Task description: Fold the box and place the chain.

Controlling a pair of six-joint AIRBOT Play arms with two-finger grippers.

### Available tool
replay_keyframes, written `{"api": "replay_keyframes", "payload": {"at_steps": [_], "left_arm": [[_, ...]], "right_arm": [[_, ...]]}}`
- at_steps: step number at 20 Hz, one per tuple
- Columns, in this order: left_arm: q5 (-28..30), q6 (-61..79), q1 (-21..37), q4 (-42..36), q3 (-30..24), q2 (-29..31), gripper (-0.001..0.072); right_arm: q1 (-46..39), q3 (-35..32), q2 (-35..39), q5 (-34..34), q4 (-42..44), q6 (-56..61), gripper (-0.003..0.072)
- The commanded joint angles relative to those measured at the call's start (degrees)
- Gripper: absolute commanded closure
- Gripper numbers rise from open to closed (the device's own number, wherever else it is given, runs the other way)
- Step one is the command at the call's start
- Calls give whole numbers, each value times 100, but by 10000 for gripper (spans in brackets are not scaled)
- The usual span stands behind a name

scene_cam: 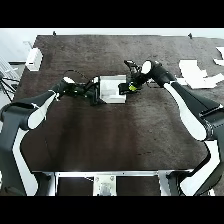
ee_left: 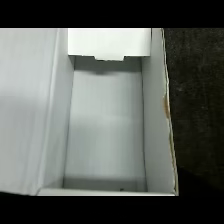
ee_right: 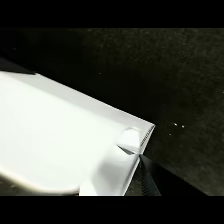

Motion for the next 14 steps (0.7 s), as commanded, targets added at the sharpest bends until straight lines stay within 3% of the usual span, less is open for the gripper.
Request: {"api": "replay_keyframes", "payload": {"at_steps": [1, 7, 11, 14], "left_arm": [[9, -2, 0, 4, -2, -4, 200], [9, -2, 0, 4, -2, -4, 200], [9, -2, 0, 2, 0, -4, 200], [7, -2, 0, 2, -2, -4, 200]], "right_arm": [[243, 214, 0, 216, -1086, 990, 271], [286, 562, -302, 887, -1163, 1316, 271], [396, 608, -503, 944, -1185, 1558, 281], [540, 632, -516, 946, -1729, 1812, 282]]}}
